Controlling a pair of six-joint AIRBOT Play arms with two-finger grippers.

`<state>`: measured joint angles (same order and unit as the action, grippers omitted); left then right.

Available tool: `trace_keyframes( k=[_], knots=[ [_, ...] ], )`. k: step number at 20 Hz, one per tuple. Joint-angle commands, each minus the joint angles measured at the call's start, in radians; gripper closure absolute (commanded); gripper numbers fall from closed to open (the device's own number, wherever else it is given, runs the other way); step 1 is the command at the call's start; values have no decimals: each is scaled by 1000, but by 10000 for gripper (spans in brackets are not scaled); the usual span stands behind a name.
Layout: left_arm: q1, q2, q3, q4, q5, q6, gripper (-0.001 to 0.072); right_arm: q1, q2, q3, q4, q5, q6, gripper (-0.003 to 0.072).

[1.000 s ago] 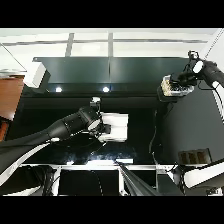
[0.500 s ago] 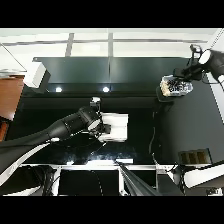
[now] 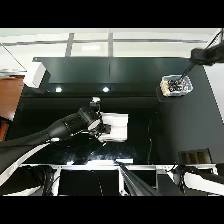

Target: Fold the box and place the chain.

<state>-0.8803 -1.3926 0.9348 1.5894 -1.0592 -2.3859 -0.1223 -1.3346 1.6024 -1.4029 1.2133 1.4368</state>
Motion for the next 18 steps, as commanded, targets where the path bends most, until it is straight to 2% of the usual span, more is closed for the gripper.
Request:
trace_keyframes(
  k=[1,3,5,8,12,18],
  knots=[
    [0,0,0,-1,-1,0,678,0,158,60,98,1,-61,654],
    [0,0,0,-1,-1,0,678,1,210,134,172,26,-69,654],
    [0,0,0,0,-1,0,678,10,262,168,242,101,-93,654],
    [0,0,0,0,-1,0,678,62,332,166,245,284,-111,654],
    [0,0,0,-1,-1,0,678,210,383,148,270,407,-175,653],
    [0,0,0,-1,-1,0,678,444,383,144,301,441,-179,654]
  ],
)
